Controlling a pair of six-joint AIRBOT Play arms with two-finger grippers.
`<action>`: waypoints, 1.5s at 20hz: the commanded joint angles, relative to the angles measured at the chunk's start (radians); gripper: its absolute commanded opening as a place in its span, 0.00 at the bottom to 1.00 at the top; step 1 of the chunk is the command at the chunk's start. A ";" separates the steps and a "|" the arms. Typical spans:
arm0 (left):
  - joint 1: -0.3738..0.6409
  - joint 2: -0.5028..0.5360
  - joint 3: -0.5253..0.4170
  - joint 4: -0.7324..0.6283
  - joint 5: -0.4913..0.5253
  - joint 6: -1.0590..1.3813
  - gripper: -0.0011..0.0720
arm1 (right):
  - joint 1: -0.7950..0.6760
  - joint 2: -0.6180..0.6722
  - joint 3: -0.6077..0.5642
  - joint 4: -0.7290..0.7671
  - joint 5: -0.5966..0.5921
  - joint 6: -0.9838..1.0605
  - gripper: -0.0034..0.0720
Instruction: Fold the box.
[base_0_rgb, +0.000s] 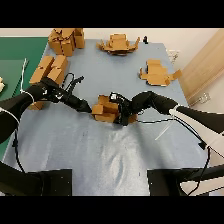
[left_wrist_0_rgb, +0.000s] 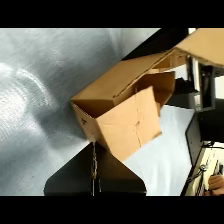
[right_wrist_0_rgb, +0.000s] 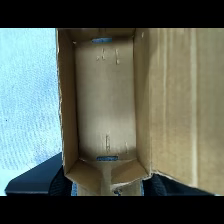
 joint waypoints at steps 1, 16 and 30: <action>-0.001 0.000 0.001 -0.045 -0.016 0.028 0.35 | 0.001 0.000 -0.001 0.000 -0.005 0.000 0.49; -0.006 0.000 0.001 -0.049 -0.032 0.043 0.49 | 0.001 0.000 -0.001 0.000 -0.005 0.000 0.49; -0.055 -0.001 0.003 -0.074 -0.003 0.042 0.49 | 0.001 0.000 -0.001 0.000 -0.005 0.000 0.49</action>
